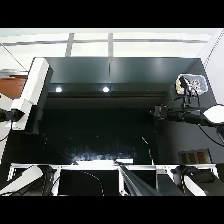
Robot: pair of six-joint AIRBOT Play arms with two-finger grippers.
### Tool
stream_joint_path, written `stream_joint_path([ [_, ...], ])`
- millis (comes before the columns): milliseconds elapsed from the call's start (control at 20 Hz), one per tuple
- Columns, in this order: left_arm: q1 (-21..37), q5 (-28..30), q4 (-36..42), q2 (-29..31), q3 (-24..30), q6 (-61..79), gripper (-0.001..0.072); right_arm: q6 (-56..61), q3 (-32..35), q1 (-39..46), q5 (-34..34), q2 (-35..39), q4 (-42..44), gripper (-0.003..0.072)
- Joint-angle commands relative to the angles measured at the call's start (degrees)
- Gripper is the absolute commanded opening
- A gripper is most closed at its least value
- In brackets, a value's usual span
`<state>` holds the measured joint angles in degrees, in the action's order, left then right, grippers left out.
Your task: Fold the box and place the chain.
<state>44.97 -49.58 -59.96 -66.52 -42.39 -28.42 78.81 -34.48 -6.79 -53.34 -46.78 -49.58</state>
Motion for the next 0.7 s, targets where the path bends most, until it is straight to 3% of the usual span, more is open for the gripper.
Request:
stream_joint_path([
  [0,0.0,3.3,0.9,0.0,0.8,0.2,0.0531,0.0,0.0,0.0,0.0,0.0,0.0,0.0028],
  [50,0.0,3.1,1.5,0.0,0.8,0.1,0.0718,0.0,0.0,0.0,0.0,0.0,0.0,0.0027],
  [300,-1.5,-1.9,7.6,2.6,-0.7,-0.5,0.0712,0.0,0.0,0.0,-0.8,0.0,0.0,0.0027],
  [500,-4.3,-4.0,7.8,9.3,-8.2,-0.5,0.0712,0.0,-0.4,0.0,-1.6,0.0,0.0,0.0027],
  [600,-6.9,-3.2,13.8,12.7,-12.6,-0.8,0.0701,-0.6,-2.6,0.0,-1.1,0.0,-0.2,0.0028],
  [650,-8.6,-3.0,18.8,13.6,-14.6,-0.8,0.0614,-1.3,-4.9,0.0,-0.4,0.0,-0.3,0.0029],
])
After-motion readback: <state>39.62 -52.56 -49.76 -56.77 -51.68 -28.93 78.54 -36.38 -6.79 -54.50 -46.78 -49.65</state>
